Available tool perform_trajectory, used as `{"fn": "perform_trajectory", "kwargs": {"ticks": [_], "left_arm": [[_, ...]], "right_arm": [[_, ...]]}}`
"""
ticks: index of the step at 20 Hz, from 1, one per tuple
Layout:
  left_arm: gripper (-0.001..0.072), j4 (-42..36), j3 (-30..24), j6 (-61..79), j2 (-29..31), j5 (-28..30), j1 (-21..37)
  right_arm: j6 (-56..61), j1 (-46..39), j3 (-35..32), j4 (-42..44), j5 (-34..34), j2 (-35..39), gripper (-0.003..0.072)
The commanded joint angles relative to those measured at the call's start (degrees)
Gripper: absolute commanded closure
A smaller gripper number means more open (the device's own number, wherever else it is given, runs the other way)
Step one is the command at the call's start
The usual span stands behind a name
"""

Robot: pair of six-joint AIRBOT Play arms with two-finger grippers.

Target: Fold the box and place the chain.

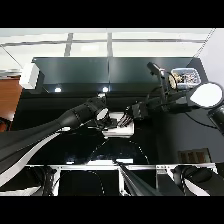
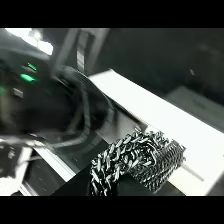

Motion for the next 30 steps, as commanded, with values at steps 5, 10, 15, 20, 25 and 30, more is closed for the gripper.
{"fn": "perform_trajectory", "kwargs": {"ticks": [5, 10, 15, 20, 25, 30], "left_arm": [[0.0681, 0.0, 0.0, 0.0, 0.0, 0.0, 0.0], [0.0681, 0.0, 0.0, 0.0, 0.0, 0.0, 0.0], [0.0681, 0.0, 0.0, 0.0, 0.0, 0.0, 0.0], [0.0681, 0.0, 0.0, 0.0, 0.0, 0.0, 0.0], [0.0681, -0.5, 0.0, 0.0, 0.0, 0.1, 0.0], [0.0674, -0.5, 0.1, 0.0, 0.1, 0.3, 0.0]], "right_arm": [[1.2, 0.0, -6.5, -2.6, -1.6, -0.2, 0.0671], [1.4, 1.5, -7.4, 2.7, -8.0, -2.8, 0.0670], [1.7, 3.8, -7.4, 1.5, -9.1, -5.4, 0.0474], [1.5, -3.8, -6.5, -5.7, 1.3, -4.0, 0.0418], [0.3, -11.7, -6.5, -13.9, 4.1, 1.7, 0.0419], [0.3, -12.6, -6.5, -14.5, 4.0, 2.2, 0.0419]]}}
